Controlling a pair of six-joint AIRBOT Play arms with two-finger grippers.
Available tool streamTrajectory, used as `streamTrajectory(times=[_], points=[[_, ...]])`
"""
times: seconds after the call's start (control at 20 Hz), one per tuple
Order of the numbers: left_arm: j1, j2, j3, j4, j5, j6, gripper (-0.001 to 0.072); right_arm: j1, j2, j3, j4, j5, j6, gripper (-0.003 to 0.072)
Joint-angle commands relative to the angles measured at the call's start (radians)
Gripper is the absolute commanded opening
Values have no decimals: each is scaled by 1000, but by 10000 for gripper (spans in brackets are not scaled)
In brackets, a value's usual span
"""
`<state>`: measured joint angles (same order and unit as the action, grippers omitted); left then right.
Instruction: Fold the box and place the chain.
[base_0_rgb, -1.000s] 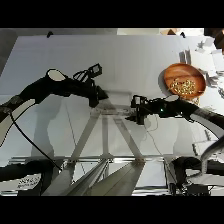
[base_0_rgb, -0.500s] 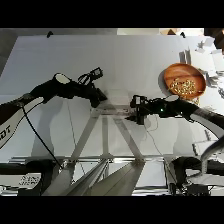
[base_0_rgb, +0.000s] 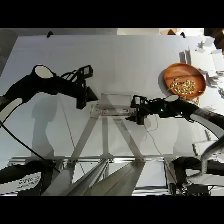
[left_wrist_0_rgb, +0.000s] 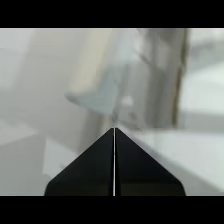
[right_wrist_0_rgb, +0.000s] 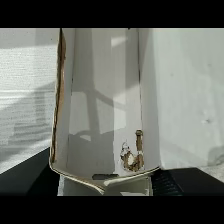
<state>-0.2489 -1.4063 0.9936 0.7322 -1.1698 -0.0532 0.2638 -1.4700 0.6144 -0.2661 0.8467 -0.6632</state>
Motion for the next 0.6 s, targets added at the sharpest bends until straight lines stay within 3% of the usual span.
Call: streamTrajectory(times=[0.0, 0.15, 0.35, 0.55], points=[[-17, -5, -1, 146, -53, -24, 3, 1, 0, 0, 0, 0, 0, 513], [-68, -50, -1, 293, -39, -91, 1, 1, 0, 0, 0, 0, 0, 513], [-115, -71, -1, 559, 54, -296, 1, 1, 0, 0, 0, 0, 0, 513], [-117, -71, -1, 579, 60, -313, 1, 1, 0, 0, 0, 0, 1, 513]])
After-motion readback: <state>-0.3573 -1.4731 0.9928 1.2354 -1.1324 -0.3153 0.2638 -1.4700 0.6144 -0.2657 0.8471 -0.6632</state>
